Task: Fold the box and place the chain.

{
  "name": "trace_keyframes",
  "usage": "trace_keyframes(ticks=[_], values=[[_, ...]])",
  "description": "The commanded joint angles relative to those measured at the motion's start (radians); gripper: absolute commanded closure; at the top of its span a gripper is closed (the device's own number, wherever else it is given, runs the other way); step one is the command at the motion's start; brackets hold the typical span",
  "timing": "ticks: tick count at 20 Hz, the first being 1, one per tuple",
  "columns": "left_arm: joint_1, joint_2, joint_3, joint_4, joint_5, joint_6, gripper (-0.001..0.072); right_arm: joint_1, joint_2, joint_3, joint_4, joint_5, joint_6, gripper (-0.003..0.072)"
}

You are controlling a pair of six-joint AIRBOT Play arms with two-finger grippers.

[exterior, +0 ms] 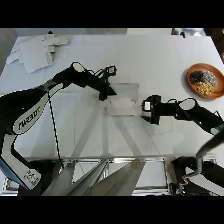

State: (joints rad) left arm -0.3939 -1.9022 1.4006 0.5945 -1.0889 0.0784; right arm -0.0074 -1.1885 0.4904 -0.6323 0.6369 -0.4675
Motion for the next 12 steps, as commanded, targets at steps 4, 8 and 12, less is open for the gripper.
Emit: trace_keyframes(ticks=[4, 8, 12], values=[[-0.001, -0.001, 0.000, 0.000, 0.000, 0.000, 0.0700, 0.007, -0.031, 0.001, 0.225, -0.002, -0.014, -0.0006], [-0.001, -0.001, 0.000, 0.000, 0.000, 0.000, 0.0700, 0.007, -0.031, 0.021, 0.253, 0.001, -0.006, -0.0006], [-0.001, -0.001, 0.000, 0.000, 0.000, 0.000, 0.0700, 0.005, -0.032, 0.052, 0.252, -0.002, 0.023, -0.0006]])
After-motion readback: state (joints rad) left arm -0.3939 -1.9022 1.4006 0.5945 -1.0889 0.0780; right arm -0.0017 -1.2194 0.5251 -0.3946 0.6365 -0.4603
